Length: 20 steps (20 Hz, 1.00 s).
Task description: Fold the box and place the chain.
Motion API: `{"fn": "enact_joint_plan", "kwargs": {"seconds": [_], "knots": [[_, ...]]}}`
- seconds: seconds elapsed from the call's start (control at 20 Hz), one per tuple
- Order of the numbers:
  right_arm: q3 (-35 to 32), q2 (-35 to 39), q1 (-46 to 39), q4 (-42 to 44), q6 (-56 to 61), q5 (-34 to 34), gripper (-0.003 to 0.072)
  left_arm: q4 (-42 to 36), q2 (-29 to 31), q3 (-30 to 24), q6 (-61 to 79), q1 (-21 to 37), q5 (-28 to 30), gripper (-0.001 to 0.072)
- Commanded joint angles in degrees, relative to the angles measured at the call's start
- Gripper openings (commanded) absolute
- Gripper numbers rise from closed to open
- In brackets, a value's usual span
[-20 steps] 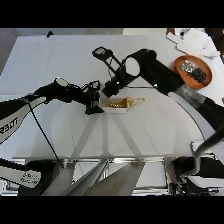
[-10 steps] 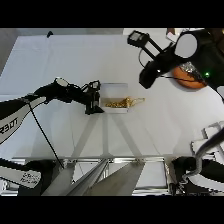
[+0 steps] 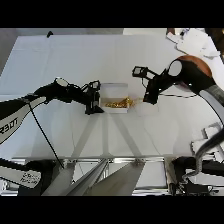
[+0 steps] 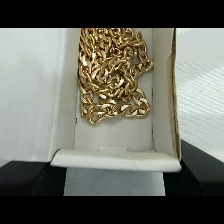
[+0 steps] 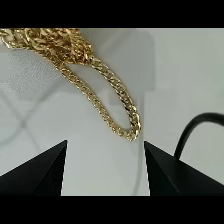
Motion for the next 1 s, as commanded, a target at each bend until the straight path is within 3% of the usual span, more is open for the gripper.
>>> {"fn": "enact_joint_plan", "kwargs": {"seconds": [0.0,0.35,0.45,0.55,0.6,0.65,0.95], "knots": [[-0.90,-3.91,1.86,2.08,-8.35,-4.00,0.0531,0.00,0.04,0.02,0.02,0.00,0.02,0.0392],[-0.90,-8.90,5.88,2.54,-9.49,-10.84,0.0503,0.00,0.04,0.02,0.02,0.00,0.00,0.0392],[-0.90,-9.42,5.86,2.40,-9.44,-10.73,0.0379,0.00,0.04,0.02,0.02,0.00,0.02,0.0392],[-0.90,-9.46,5.86,2.27,-9.40,-10.12,0.0199,0.02,0.04,0.02,0.02,0.00,0.02,0.0392],[-0.90,-9.44,5.86,2.27,-9.40,-9.55,0.0074,0.02,0.04,0.02,0.02,0.00,0.02,0.0392],[-0.90,-9.40,5.86,2.29,-9.22,-8.96,0.0011,0.00,0.04,0.02,0.02,0.00,0.02,0.0392],[-0.87,-5.64,5.86,2.36,0.55,-8.26,0.0010,0.00,0.04,0.02,0.02,0.00,0.00,0.0392]]}}
